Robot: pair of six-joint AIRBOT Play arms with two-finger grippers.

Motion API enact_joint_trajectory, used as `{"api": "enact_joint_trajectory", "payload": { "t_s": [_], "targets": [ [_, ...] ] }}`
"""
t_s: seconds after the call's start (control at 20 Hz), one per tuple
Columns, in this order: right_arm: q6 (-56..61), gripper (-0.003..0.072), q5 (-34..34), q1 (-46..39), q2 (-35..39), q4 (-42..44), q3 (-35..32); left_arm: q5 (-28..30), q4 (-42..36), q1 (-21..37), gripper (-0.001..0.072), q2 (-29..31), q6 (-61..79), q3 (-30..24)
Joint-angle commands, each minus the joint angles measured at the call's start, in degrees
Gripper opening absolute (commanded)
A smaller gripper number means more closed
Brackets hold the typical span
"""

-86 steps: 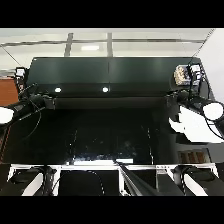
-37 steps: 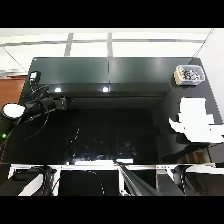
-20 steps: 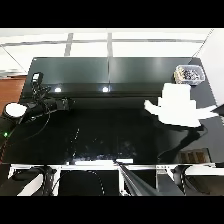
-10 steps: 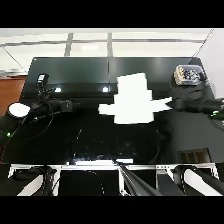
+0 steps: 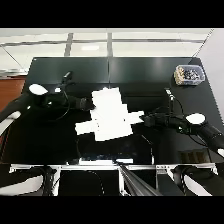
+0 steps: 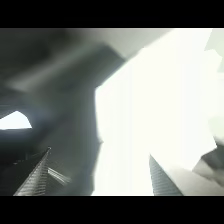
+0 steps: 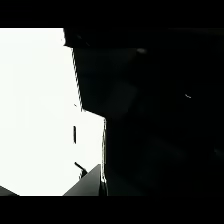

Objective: Fold the box and place the chain.

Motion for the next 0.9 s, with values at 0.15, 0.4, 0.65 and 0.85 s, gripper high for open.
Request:
{"api": "enact_joint_trajectory", "payload": {
  "t_s": [0.15, 0.4, 0.65, 0.85],
  "targets": [
    [-0.2, 0.0021, -2.0, 2.0, 0.2, 0.4, -0.5, -22.3, -4.9, -0.5, 0.0600, -15.8, 12.2, 10.2],
    [-0.2, 0.0021, -2.0, 2.0, 0.2, 0.4, -0.5, -32.5, 0.8, -2.4, 0.0424, -22.4, 12.8, 16.7],
    [-0.2, 0.0039, -1.8, 2.0, 0.2, 0.4, -0.5, -32.0, 4.6, -3.7, 0.0029, -25.2, 13.3, 20.9],
    [-0.2, 0.0666, 1.6, 1.0, 0.2, -7.9, 1.7, -31.7, 4.7, -3.6, 0.0025, -25.0, 13.5, 21.2]
  ]
}}
